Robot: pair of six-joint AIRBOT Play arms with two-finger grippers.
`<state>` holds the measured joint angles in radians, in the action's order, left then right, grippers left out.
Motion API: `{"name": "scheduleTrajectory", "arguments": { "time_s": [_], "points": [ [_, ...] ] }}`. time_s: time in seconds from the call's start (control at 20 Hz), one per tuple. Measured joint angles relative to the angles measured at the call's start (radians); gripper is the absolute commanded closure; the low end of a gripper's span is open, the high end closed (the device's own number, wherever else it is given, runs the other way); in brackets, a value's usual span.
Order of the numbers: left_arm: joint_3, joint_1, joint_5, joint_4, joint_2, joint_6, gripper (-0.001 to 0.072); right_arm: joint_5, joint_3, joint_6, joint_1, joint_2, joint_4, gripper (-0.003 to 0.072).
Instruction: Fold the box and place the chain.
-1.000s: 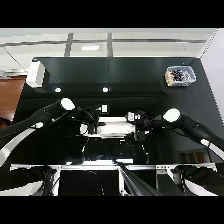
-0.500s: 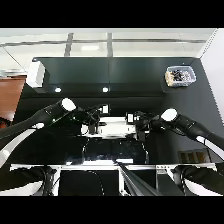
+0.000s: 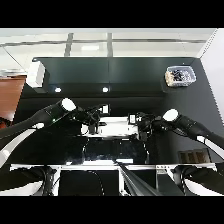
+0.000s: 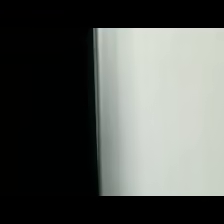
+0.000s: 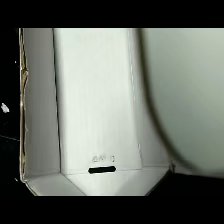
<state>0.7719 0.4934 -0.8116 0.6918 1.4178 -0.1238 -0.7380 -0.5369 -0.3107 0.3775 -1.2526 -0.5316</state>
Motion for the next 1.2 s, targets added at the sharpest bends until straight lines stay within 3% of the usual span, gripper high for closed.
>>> {"name": "scheduleTrajectory", "arguments": {
  "time_s": [1.2],
  "points": [
    [0.0,0.0,-0.001,0.0,0.0,0.0,0.0688,0.056,-0.004,0.057,0.041,-0.011,-0.042,0.0017]
  ]
}}
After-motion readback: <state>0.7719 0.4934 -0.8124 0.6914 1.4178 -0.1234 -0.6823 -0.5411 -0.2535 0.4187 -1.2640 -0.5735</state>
